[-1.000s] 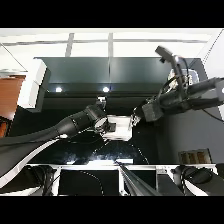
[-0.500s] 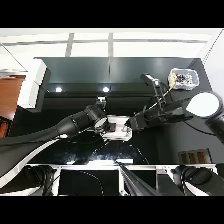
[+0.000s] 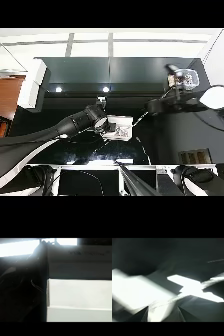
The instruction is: Fold the box and place the chain.
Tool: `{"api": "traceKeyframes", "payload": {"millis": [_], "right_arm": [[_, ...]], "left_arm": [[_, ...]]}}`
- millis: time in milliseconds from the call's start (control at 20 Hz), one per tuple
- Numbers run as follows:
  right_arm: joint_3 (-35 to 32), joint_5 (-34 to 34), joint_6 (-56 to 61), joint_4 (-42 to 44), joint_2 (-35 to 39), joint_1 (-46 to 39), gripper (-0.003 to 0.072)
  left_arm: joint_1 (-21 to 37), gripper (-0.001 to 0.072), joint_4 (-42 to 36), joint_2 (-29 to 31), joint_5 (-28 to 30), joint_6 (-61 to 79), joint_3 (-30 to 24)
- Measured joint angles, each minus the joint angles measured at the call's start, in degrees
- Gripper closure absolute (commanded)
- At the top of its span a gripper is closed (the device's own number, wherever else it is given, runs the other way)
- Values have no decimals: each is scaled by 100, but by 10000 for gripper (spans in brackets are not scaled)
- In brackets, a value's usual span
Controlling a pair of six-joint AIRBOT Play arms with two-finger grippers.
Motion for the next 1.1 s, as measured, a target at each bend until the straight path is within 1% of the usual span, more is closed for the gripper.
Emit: {"api": "traceKeyframes", "payload": {"millis": [50,100,150,250,400,550,700,800,850,900,950,1000,1100], "right_arm": [[-72,-133,105,-442,22,-297,245],[-175,-354,234,-863,26,-549,43],[-304,-675,398,-1255,-4,-802,-32],[-479,-1285,638,-1740,-264,-1202,-32],[-389,-2140,968,-1930,-1040,-1574,-31],[153,-2623,1473,-1974,-2118,-1735,-23],[798,-2769,1985,-1862,-3108,-1799,-19],[1150,-2791,2188,-1707,-3595,-1814,188],[1270,-2789,2253,-1633,-3766,-1821,398],[1370,-2785,2337,-1578,-3893,-1827,518],[1438,-2782,2391,-1558,-3976,-1827,622],[1488,-2721,2413,-1532,-4044,-1836,641],[1550,-2546,2382,-1497,-4083,-1851,642]], "left_arm": [[0,678,2,0,0,0,0],[0,678,0,0,0,0,0],[0,678,2,0,0,0,0],[0,678,0,0,0,0,0],[0,678,0,0,0,0,0],[0,678,2,0,0,0,0],[0,678,0,0,0,0,0],[0,678,0,0,0,0,0],[0,678,0,0,0,0,0],[0,678,0,0,0,0,0],[0,678,0,0,0,0,0],[0,678,0,0,0,0,0],[0,678,0,0,0,0,0]]}}
